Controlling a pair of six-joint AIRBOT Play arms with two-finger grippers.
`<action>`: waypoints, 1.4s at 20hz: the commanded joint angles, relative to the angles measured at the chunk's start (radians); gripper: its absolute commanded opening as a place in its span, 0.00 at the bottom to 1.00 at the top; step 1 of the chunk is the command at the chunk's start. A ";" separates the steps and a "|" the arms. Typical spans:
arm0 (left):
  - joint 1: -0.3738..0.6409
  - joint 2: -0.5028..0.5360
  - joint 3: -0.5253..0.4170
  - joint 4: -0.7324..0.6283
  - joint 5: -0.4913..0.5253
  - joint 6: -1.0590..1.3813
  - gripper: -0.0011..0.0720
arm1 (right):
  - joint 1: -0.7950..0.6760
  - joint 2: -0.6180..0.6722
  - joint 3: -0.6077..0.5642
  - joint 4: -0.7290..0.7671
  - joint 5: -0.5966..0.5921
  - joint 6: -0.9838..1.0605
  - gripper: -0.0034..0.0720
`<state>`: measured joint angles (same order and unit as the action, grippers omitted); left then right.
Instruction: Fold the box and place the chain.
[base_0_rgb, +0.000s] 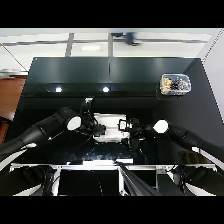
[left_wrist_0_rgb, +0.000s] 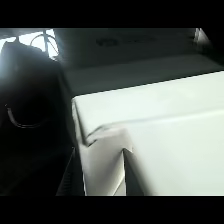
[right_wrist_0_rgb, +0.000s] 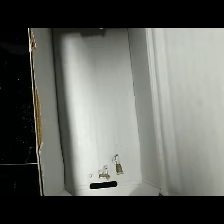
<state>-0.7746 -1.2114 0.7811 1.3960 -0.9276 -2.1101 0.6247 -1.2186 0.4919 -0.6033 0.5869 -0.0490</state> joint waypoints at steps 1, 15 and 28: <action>-0.049 -0.051 0.045 0.116 -0.037 -0.109 0.49 | 0.000 -0.001 0.000 0.000 0.000 0.001 0.67; -0.067 -0.135 0.095 0.163 -0.097 -0.182 0.39 | 0.000 -0.001 0.000 0.000 0.000 0.001 0.67; -0.068 -0.160 0.104 0.154 -0.102 -0.254 0.32 | 0.000 -0.001 0.000 0.000 0.000 0.001 0.67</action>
<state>-0.8413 -1.3621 0.8837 1.5547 -1.0252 -2.3596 0.6247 -1.2186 0.4919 -0.6033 0.5865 -0.0486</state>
